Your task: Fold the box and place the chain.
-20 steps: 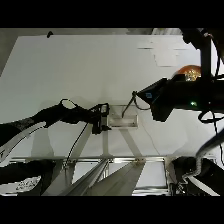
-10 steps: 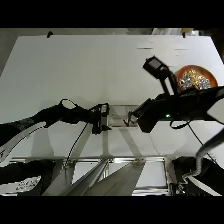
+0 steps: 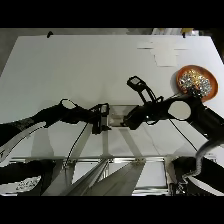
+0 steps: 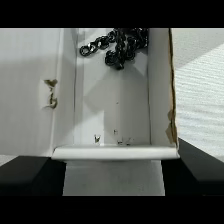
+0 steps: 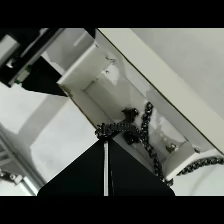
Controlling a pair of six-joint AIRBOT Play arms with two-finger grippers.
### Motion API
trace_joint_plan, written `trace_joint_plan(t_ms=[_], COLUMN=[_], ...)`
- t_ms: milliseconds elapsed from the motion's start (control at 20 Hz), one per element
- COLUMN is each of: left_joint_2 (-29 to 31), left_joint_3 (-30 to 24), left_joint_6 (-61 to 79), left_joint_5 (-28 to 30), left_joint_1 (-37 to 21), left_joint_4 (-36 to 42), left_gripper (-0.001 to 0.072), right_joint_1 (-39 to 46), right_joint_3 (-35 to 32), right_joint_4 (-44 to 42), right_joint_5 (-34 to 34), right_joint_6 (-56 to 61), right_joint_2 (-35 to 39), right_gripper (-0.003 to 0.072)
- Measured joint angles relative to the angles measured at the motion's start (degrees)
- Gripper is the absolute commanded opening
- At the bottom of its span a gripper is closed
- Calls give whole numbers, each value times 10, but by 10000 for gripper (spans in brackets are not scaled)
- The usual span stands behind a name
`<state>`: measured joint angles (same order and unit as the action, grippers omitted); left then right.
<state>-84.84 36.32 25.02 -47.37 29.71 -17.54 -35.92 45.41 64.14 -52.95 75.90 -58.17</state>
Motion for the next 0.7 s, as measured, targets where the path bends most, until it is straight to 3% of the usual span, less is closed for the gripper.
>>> trace_joint_plan(t_ms=[350, 500, 700], left_joint_2=[0, 0, 0], left_joint_3=[0, 0, 0], left_joint_6=[0, 0, 0], left_joint_5=[0, 0, 0], left_joint_1=[0, 0, 0], left_joint_4=[0, 0, 0], left_gripper=[221, 221, 221], right_joint_1=[-27, -31, -32], right_joint_3=[-3, -3, -3], right_joint_4=[0, 6, 16], right_joint_5=[43, 59, 59], right_joint_6=[-25, -27, -29], right_joint_2=[-47, -50, -49], right_gripper=[16, 118, 131])
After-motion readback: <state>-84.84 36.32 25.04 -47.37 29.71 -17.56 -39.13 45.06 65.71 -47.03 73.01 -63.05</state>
